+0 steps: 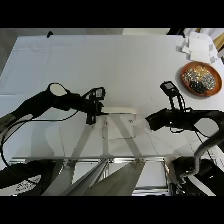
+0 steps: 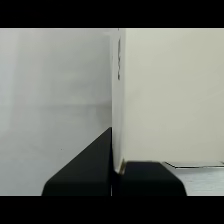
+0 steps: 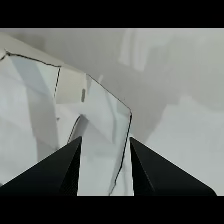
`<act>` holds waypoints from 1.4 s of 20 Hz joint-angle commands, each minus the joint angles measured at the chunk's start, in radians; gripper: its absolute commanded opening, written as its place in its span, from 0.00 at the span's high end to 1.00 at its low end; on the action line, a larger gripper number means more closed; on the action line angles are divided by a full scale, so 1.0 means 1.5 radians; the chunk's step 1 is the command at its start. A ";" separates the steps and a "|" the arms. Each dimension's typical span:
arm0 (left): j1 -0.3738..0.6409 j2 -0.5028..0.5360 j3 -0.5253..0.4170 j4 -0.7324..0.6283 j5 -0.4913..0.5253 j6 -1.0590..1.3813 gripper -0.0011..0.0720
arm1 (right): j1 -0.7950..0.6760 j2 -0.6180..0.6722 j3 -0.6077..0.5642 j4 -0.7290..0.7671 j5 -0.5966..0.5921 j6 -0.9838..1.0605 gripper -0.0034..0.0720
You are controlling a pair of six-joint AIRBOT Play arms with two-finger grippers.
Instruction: Fold the box and place the chain.
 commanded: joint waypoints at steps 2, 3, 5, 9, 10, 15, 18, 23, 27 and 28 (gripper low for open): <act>-0.002 -0.021 -0.025 -0.113 0.045 0.169 0.98 | 0.001 0.001 0.000 0.001 -0.030 0.000 0.50; -0.002 -0.034 -0.025 -0.150 0.051 0.203 0.98 | 0.001 0.001 0.000 0.001 -0.027 0.001 0.50; -0.002 -0.060 -0.025 -0.183 0.054 0.259 0.98 | 0.001 0.000 0.000 0.001 -0.022 0.000 0.50; -0.002 -0.091 -0.025 -0.177 0.061 0.257 0.98 | 0.001 0.000 0.000 0.000 -0.020 0.000 0.50; -0.002 -0.096 -0.025 -0.176 0.065 0.252 0.98 | 0.001 0.000 0.000 0.000 -0.020 0.000 0.50; -0.002 -0.108 0.034 -0.094 0.064 0.171 0.98 | 0.001 0.000 0.000 0.000 -0.020 0.000 0.50; -0.002 -0.131 0.076 -0.028 0.020 0.133 0.98 | 0.001 -0.002 0.000 0.000 -0.020 0.000 0.50; -0.001 -0.151 0.082 -0.026 -0.037 0.133 0.98 | 0.001 -0.008 0.000 0.000 -0.020 0.000 0.50; -0.001 -0.152 0.084 -0.015 -0.040 0.133 0.98 | 0.001 -0.009 0.000 0.000 -0.020 0.000 0.50; -0.001 -0.152 0.084 -0.005 -0.038 0.133 0.98 | 0.001 -0.009 0.000 0.000 -0.020 0.000 0.50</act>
